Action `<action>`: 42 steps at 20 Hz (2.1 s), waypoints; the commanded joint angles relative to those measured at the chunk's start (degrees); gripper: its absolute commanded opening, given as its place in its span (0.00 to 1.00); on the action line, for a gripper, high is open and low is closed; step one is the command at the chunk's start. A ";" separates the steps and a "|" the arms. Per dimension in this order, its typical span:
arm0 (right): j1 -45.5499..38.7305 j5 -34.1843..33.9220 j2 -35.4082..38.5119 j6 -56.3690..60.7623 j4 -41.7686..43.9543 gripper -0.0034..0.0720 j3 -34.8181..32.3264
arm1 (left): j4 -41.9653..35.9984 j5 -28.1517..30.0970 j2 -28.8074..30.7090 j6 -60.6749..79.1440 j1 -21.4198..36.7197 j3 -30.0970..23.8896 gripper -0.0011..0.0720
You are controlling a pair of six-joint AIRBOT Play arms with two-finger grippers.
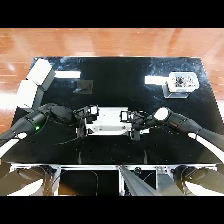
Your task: Fold the box and place the chain.
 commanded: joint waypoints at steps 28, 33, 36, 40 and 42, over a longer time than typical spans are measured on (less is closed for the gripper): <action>0.04 0.02 0.00 0.02 0.02 0.68 0.02 | -3.17 -10.91 -0.28 0.00 -9.79 0.11 0.28; 0.04 0.02 0.00 0.02 0.02 0.68 0.02 | -3.21 -10.99 -0.28 -0.02 -9.79 0.11 0.62; 0.04 0.02 0.00 0.02 0.02 0.68 0.02 | -3.23 -10.91 -0.28 -0.04 -9.79 0.11 0.54; 0.04 0.02 0.00 0.02 0.02 0.68 0.02 | -3.23 -10.95 -0.28 -0.07 -9.79 0.11 0.44; 0.04 0.02 0.00 0.02 0.02 0.68 0.02 | -3.23 -10.95 -0.26 -0.04 -9.79 0.11 0.46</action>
